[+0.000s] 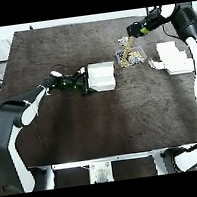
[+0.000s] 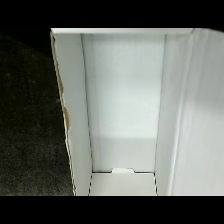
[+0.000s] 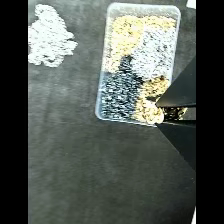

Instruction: Fold the box and place the chain.

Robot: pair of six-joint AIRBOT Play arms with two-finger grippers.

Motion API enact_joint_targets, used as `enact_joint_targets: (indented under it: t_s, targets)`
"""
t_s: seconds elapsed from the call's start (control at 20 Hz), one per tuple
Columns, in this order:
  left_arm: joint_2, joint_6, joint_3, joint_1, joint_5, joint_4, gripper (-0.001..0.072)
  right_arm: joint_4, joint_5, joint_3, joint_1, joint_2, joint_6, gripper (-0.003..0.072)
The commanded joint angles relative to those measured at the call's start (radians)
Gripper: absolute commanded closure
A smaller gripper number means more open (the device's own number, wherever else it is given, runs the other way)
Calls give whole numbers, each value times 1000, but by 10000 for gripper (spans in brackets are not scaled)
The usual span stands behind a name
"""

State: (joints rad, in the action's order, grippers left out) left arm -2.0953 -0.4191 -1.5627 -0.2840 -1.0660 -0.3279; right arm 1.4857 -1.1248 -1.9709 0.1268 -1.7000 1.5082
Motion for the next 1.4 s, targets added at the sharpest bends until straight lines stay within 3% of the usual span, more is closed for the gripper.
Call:
enact_joint_targets:
  t_s: [0.0,0.45,0.85,1.15,1.35]
  targets:
    - [0,0,0,0,0,0,295,0,-16,25,4,2,-3,686]
    - [0,0,0,0,0,0,295,0,-51,25,8,32,-33,687]
    - [0,0,0,0,1,0,295,23,13,24,9,299,-55,687]
    - [0,0,0,0,0,0,295,28,17,24,36,409,-99,687]
    - [0,0,0,0,1,-1,295,52,88,24,76,484,-111,687]
